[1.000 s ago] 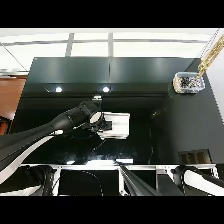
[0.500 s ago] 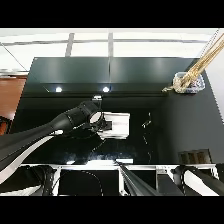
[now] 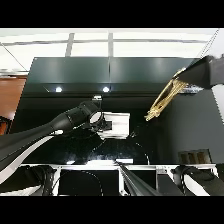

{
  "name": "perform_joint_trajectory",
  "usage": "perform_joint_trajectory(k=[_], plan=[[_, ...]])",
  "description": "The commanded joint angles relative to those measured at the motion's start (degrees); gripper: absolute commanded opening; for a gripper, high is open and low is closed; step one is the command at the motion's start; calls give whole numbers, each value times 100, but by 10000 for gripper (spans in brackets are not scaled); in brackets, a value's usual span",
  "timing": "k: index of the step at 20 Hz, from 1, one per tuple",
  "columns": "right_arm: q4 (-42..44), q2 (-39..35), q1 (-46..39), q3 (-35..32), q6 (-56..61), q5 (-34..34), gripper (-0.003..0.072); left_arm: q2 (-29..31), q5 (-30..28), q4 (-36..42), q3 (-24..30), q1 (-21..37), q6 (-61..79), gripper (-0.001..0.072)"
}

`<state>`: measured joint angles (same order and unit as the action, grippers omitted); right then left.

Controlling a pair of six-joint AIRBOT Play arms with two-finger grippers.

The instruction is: Fold the box and place the chain.

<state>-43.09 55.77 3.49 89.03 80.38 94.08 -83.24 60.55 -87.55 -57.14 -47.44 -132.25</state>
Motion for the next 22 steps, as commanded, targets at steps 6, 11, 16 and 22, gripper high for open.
perform_joint_trajectory(k=[6,11,16,22], plan=[[903,188,1349,-199,-28,-1025,-1,0,-2,-2,-4,4,2,27],[776,573,1805,-201,-48,-1272,0,0,-2,-2,-4,4,2,27],[214,734,1956,-566,17,-1270,0,0,0,-2,-4,4,2,27],[219,737,2111,-1987,15,-1825,1,0,-2,-4,-4,4,2,27]])
